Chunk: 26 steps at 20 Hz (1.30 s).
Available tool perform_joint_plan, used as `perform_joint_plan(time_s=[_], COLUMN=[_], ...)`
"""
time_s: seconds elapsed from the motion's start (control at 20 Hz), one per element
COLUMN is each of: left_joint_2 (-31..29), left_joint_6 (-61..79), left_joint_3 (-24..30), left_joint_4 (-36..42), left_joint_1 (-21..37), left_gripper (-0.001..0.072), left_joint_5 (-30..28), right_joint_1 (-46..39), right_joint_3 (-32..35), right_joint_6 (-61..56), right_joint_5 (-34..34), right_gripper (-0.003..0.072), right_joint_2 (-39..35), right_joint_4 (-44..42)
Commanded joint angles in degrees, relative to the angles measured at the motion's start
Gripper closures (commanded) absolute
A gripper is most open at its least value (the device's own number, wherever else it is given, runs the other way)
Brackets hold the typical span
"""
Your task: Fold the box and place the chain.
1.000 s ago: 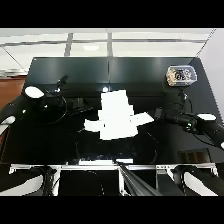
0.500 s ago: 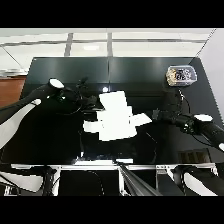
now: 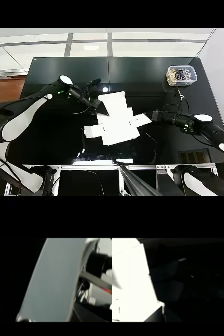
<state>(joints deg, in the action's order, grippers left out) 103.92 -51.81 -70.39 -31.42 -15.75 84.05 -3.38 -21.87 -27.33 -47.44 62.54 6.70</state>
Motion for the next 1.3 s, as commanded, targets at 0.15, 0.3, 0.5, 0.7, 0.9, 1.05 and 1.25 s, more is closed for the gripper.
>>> perform_joint_plan(time_s=[0.15, 0.3, 0.5, 0.7, 0.9, 1.05, 1.25], left_joint_2=[0.98, 0.98, 0.98, 0.74, -4.59, -14.23, -23.17], left_joint_6=[7.56, 7.56, 7.48, 7.41, 3.56, 8.61, 27.52], left_joint_3=[-1.14, -1.14, -1.16, -1.16, -2.08, 2.25, 14.91], left_joint_4=[-5.88, -5.86, -5.33, -5.68, -17.99, -15.54, -3.67], left_joint_1=[-2.86, -2.82, -2.82, -2.45, -2.89, -4.07, -5.84], left_gripper=[0.0346, 0.0530, 0.0684, 0.0686, 0.0690, 0.0689, 0.0687], left_joint_5=[4.17, 2.25, -0.90, 0.83, -0.28, -5.57, -18.29], right_joint_1=[0.04, 0.04, 0.04, -1.42, -7.37, -8.15, -5.60], right_joint_3=[0.04, 0.04, 0.02, -2.51, -16.90, -25.40, -26.05], right_joint_6=[0.22, 0.13, 0.07, -0.04, -17.29, -20.87, -18.49], right_joint_5=[-0.04, -0.11, -0.33, -3.17, -21.29, -34.12, -33.66], right_gripper=[0.0676, 0.0676, 0.0674, -0.0012, -0.0008, -0.0008, -0.0008], right_joint_2=[-0.02, -0.02, -0.02, -0.39, -0.92, -0.92, -1.18], right_joint_4=[0.90, 3.56, 3.87, 6.34, 27.26, 40.70, 46.40])
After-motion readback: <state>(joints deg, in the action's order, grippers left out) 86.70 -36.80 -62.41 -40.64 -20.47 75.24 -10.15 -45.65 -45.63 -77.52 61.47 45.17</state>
